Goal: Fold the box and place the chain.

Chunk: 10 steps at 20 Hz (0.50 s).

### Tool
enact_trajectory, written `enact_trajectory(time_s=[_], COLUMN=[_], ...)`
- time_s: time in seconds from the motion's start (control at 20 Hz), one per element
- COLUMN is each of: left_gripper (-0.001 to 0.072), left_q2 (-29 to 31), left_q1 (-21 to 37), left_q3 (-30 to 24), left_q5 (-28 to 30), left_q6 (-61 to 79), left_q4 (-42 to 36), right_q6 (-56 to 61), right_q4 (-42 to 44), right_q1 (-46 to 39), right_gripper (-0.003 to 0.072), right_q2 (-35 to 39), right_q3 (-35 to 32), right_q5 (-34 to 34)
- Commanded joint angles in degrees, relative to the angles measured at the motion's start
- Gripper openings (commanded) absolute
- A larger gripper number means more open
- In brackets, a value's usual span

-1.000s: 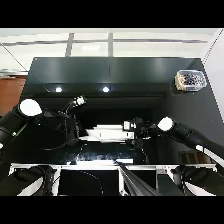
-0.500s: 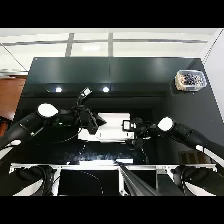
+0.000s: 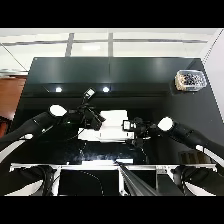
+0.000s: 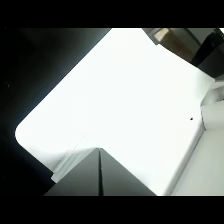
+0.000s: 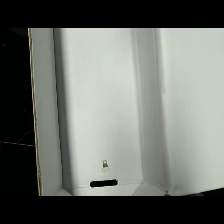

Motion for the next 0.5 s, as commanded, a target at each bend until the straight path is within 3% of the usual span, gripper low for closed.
enact_trajectory(time_s=[0.0,0.25,0.45], left_gripper=[0.0027,0.0027,0.0028], left_q2=[-2.16,1.09,10.08], left_q1=[-0.07,2.58,10.05], left_q3=[-0.04,1.11,1.49], left_q5=[-5.33,-6.25,-7.48], left_q6=[0.11,-0.33,-0.37], left_q4=[1.81,10.32,13.66], right_q6=[0.02,0.02,0.07], right_q4=[0.0,0.0,0.0], right_q1=[0.0,0.0,0.0], right_gripper=[0.0541,0.0541,0.0541], right_q2=[-0.02,-0.02,-0.02], right_q3=[-0.02,-0.02,-0.02], right_q5=[-0.02,0.0,0.0])
